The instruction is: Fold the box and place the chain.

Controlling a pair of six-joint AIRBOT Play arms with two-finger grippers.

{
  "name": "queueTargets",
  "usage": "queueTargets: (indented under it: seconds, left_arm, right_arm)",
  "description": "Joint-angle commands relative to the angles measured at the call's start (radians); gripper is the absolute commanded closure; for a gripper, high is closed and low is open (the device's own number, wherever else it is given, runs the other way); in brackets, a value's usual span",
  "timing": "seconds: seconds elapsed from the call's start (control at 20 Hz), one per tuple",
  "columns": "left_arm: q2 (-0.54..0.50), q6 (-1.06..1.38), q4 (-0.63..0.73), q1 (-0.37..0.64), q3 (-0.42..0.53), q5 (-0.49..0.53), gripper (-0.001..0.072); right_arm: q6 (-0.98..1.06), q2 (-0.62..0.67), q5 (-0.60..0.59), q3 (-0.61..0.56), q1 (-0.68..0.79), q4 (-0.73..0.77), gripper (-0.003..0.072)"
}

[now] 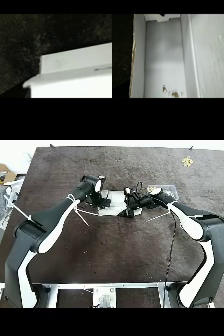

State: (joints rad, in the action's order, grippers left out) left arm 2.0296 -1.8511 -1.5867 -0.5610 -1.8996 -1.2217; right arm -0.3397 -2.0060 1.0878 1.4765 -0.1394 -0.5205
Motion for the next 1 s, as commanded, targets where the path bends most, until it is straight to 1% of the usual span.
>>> queueTargets:
  seconds: [0.0, 0.1, 0.15, 0.2, 0.45, 0.5, 0.55, 0.9, 0.95]
  left_arm:
    - [0.014, -0.068, -0.081, -0.021, -0.013, -0.014, 0.0371]
    - [0.014, -0.090, -0.100, -0.027, -0.013, -0.005, 0.0374]
    - [0.014, -0.100, -0.117, -0.029, -0.013, -0.006, 0.0471]
    - [0.014, -0.113, -0.123, -0.029, -0.013, -0.008, 0.0491]
    - [0.015, -0.139, -0.117, -0.030, -0.013, -0.006, 0.0493]
    - [0.015, -0.139, -0.115, -0.030, -0.013, -0.005, 0.0661]
    - [0.015, -0.140, -0.104, -0.030, -0.013, -0.003, 0.0697]
    - [0.020, -0.156, -0.082, -0.029, -0.013, 0.010, 0.0695]
    - [0.020, -0.150, -0.071, -0.029, -0.013, 0.020, 0.0537]
  right_arm:
    - [0.000, 0.000, 0.000, 0.000, -0.001, 0.000, 0.0260]
    - [0.000, 0.000, 0.001, 0.000, -0.001, 0.000, 0.0260]
    - [0.000, 0.000, 0.001, 0.000, -0.001, 0.000, 0.0260]
    - [0.000, 0.000, 0.000, 0.000, -0.001, 0.000, 0.0260]
    - [0.000, 0.000, 0.000, 0.000, -0.001, 0.000, 0.0260]
    - [0.000, 0.000, 0.000, 0.000, -0.001, 0.000, 0.0260]
    - [0.000, 0.000, 0.000, 0.000, -0.001, 0.000, 0.0260]
    - [0.000, 0.000, 0.000, 0.000, -0.001, 0.000, 0.0260]
    - [0.000, 0.000, 0.000, 0.000, -0.001, 0.000, 0.0260]
